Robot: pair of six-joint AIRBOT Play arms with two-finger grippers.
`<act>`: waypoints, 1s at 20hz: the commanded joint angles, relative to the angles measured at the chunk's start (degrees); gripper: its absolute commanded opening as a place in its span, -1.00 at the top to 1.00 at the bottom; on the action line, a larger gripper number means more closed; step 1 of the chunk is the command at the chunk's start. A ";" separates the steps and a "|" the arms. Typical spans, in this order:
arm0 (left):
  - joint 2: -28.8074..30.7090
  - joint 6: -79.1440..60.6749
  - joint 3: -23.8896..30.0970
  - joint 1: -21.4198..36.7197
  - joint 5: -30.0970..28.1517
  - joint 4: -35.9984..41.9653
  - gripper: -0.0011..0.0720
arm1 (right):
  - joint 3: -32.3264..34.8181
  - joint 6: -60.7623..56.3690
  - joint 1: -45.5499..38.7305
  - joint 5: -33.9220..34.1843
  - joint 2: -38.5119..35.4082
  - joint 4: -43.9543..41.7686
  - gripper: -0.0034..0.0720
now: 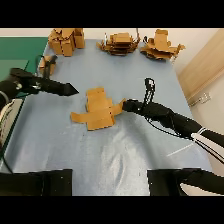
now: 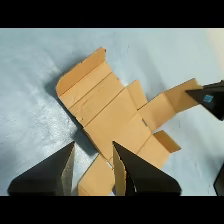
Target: Fold the box.
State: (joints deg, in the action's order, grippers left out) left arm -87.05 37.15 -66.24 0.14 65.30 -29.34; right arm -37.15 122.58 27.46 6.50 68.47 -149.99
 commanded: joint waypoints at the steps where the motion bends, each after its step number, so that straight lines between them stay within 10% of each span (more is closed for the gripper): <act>1: -10.34 -2.05 -3.45 -3.17 1.14 2.43 -0.03 | 0.44 -0.02 0.04 -0.59 0.04 5.57 0.90; 20: -22.43 -2.34 -7.10 -3.78 4.22 17.40 -0.03 | 0.44 -1.75 0.04 -0.74 0.02 4.94 0.90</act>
State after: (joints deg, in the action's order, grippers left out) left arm -108.12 37.45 -73.30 -3.60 67.40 -15.88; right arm -36.73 121.40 27.46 5.63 68.47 -144.99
